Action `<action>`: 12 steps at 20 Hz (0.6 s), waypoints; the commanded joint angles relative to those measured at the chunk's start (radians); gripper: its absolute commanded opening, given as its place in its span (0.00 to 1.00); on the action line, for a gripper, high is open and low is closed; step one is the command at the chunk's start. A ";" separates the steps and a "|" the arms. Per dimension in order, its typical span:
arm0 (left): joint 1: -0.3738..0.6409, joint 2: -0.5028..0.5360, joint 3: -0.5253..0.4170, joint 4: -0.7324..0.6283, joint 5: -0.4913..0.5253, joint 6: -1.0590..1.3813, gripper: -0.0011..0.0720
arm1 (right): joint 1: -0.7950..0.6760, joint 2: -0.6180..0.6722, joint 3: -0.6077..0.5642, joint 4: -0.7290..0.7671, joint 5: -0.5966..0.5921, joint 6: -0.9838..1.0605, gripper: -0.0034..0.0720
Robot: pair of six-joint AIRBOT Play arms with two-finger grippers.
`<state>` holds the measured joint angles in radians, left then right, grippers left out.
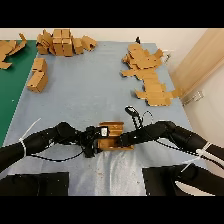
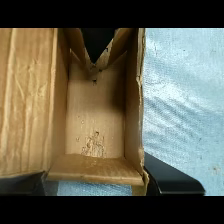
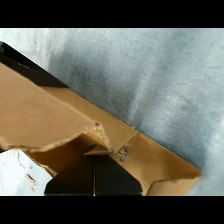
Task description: Fold the box.
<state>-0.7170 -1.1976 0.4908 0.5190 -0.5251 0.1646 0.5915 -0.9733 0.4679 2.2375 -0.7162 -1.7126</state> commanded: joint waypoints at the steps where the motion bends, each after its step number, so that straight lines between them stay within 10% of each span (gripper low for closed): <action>1: 0.000 0.000 0.000 0.000 0.000 0.000 0.51 | 0.011 -0.016 0.011 -0.075 -0.009 -0.002 0.05; 12: 0.000 0.000 0.000 0.000 0.000 0.000 0.51 | 0.015 0.158 0.105 -0.016 -0.054 -0.075 0.05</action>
<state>-0.7170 -1.1976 0.4908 0.5190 -0.5255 0.1646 0.6056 -0.8883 0.5484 2.2120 -0.7467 -1.7790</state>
